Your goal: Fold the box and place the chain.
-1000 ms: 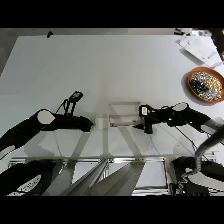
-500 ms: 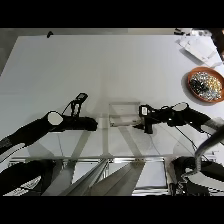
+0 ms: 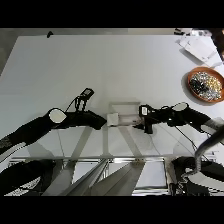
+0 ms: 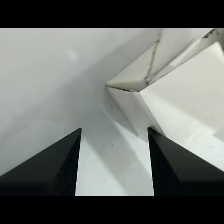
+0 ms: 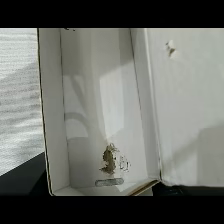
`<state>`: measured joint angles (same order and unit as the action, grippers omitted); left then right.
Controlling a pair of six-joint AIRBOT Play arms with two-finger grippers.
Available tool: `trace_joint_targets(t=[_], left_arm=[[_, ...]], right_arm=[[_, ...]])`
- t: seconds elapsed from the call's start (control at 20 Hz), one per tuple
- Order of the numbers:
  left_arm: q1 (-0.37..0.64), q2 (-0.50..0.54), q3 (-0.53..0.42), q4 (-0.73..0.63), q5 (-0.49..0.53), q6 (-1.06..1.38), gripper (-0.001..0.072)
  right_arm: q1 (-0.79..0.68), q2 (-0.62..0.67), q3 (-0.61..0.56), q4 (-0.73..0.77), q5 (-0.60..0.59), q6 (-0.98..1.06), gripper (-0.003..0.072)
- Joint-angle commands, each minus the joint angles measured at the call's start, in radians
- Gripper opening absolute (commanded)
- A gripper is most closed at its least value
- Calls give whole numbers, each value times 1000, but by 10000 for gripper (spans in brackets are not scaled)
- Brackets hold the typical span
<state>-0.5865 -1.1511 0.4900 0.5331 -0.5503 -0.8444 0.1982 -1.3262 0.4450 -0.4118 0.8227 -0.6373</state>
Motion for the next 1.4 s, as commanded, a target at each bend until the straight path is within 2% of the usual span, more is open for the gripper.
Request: trace_joint_targets(t=[0.0,0.5,0.75,0.95,1.15,1.35], left_arm=[[-26,1,24,-21,2,9,460],[-32,0,25,-62,28,-59,460],[-31,0,24,-31,-48,-109,458],[-31,1,25,-24,-56,-170,458],[-31,1,24,-24,-130,-175,458],[-29,1,24,-24,-127,-175,458]], right_arm=[[0,0,0,0,0,0,413],[0,0,0,0,0,0,413],[0,0,0,0,0,0,413],[0,0,0,0,0,0,413],[0,0,0,0,0,0,413],[0,0,0,0,0,0,413]])
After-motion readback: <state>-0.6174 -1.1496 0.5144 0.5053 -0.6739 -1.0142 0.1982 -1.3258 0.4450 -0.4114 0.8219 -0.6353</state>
